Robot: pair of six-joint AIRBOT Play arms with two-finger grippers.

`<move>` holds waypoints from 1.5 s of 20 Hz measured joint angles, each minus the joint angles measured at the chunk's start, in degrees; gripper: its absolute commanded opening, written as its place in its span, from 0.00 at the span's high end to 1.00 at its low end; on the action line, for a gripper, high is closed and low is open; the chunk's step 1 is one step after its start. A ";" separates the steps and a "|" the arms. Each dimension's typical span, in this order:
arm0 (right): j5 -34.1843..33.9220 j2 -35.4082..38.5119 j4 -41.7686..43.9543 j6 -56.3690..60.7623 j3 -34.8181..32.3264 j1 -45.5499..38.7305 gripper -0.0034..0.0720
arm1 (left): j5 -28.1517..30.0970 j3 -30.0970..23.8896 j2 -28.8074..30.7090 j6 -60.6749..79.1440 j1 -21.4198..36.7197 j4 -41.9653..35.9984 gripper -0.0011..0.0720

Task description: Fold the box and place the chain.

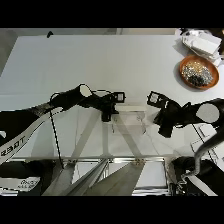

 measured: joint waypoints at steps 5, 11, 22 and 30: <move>-9.88 2.43 -2.99 -8.15 -4.37 4.72 0.04 | 0.00 0.00 0.00 0.00 -0.02 -0.02 0.97; -23.17 9.18 -3.61 -14.29 -17.07 15.37 0.03 | 0.00 0.00 0.00 0.00 -0.02 -0.04 0.97; -34.12 10.01 -1.20 -11.65 -25.14 19.37 0.03 | 0.00 0.00 0.00 0.00 -0.02 -0.04 0.97; -36.30 9.03 -1.01 -9.25 -22.49 13.11 0.07 | 0.00 0.00 -0.02 0.02 -0.02 -0.07 0.97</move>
